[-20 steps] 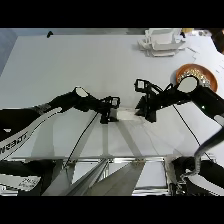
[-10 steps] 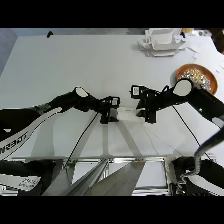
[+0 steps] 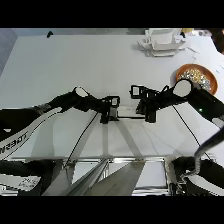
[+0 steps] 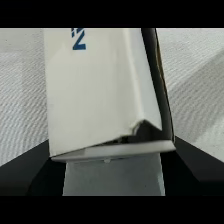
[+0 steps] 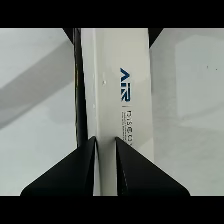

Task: Fold the box and place the chain.

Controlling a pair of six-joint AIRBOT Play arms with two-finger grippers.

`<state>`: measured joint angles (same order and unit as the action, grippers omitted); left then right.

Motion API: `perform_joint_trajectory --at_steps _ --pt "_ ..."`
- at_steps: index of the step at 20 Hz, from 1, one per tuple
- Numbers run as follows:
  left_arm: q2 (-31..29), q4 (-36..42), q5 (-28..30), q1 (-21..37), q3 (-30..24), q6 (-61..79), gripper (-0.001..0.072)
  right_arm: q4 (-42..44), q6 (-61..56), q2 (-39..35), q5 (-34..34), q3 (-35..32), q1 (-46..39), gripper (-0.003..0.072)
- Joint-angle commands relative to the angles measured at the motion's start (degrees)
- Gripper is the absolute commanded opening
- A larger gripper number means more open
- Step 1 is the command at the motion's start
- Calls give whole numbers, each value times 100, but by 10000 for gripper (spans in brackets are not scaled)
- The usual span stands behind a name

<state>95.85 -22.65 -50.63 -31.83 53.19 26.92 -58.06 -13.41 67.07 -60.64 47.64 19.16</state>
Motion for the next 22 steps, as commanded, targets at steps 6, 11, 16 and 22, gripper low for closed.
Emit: perform_joint_trajectory --at_steps 6,11,16,22 --pt "-2 -11 -17 2 0 4 206 72 0 -2 -4 -210 7 121" --pt "-2 -11 -15 2 0 7 206 247 0 -2 33 -328 7 199" --pt "-2 -11 -17 2 0 4 206 732 -2 -76 -2 -326 7 421" --pt "-2 -11 -17 2 0 7 206 743 -4 -413 -57 -326 0 17"
